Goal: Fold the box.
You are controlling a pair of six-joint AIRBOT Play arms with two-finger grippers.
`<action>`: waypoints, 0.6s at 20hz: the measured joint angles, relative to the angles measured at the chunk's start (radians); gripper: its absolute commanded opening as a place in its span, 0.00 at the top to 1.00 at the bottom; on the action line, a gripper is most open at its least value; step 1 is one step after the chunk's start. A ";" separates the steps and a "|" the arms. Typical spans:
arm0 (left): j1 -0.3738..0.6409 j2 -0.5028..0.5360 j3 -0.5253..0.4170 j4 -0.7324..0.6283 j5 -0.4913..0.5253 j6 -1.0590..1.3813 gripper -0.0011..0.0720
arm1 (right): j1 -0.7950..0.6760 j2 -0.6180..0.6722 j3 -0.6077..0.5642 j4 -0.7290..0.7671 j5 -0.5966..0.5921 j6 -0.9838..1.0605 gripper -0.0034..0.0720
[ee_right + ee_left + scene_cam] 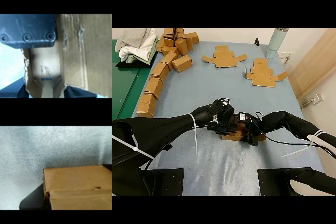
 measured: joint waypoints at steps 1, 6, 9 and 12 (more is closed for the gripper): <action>0.000 0.000 0.000 0.000 0.000 0.000 0.97 | 0.000 0.000 0.000 0.000 0.000 0.000 0.40; 0.000 0.000 0.000 -0.002 -0.001 0.005 0.47 | 0.000 0.000 0.000 0.000 0.001 -0.003 0.40; 0.000 0.000 0.000 -0.008 -0.005 0.003 0.31 | 0.000 0.000 0.000 0.000 0.002 -0.006 0.40; 0.000 0.000 0.002 -0.017 0.000 0.000 0.35 | 0.000 0.000 0.000 0.000 0.002 -0.003 0.40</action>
